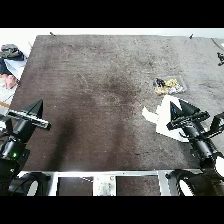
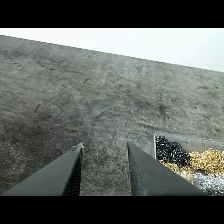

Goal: Fold the box and place the chain.

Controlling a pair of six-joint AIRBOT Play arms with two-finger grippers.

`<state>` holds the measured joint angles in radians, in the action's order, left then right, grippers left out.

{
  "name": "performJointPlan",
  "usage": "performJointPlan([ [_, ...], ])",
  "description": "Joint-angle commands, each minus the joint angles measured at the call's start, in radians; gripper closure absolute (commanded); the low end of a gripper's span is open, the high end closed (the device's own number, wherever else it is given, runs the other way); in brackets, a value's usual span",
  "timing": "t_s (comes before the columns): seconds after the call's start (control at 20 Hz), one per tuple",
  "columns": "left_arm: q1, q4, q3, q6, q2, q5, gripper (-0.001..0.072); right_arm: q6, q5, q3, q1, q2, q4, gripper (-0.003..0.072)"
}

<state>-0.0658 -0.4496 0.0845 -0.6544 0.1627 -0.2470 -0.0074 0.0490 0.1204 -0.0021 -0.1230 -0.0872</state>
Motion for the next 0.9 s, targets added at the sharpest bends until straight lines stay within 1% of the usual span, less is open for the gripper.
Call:
performJointPlan([
  [0.0, 0.0, 0.0, 0.0, 0.0, 0.0, 0.0, 0.0698, 0.001, -0.003, 0.001, 0.0, 0.0, -0.006, 0.0342],
  [0.25, 0.0, 0.0, 0.0, 0.0, 0.0, 0.0, 0.0698, 0.001, -0.005, 0.006, 0.0, 0.0, -0.002, 0.0342],
  [0.4, 0.0, 0.0, 0.0, 0.0, 0.0, 0.0, 0.0698, 0.003, -0.025, 0.054, 0.0, -0.001, -0.039, 0.0343],
  [0.45, 0.0, 0.0, 0.0, 0.0, 0.0, 0.0, 0.0698, 0.034, -0.056, 0.08, 0.0, -0.014, -0.039, 0.0344],
  [0.55, 0.0, 0.0, 0.0, 0.0, 0.0, 0.0, 0.0698, 0.134, -0.153, 0.137, -0.006, -0.097, -0.035, 0.0343],
  [0.65, 0.0, 0.0, 0.0, 0.0, 0.0, 0.0, 0.0698, 0.17, -0.153, 0.209, -0.043, -0.227, -0.004, 0.0344],
  [0.75, 0.0, 0.0, 0.0, 0.0, 0.0, 0.0, 0.0698, 0.17, -0.108, 0.286, -0.12, -0.385, 0.102, 0.036],
  [0.8, 0.0, 0.0, 0.0, 0.0, 0.0, 0.0, 0.0698, 0.17, -0.038, 0.324, -0.179, -0.469, 0.129, 0.036],
  [0.85, 0.0, 0.0, 0.0, 0.0, 0.0, 0.0, 0.0698, 0.183, 0.061, 0.358, -0.246, -0.544, 0.129, 0.036],
])
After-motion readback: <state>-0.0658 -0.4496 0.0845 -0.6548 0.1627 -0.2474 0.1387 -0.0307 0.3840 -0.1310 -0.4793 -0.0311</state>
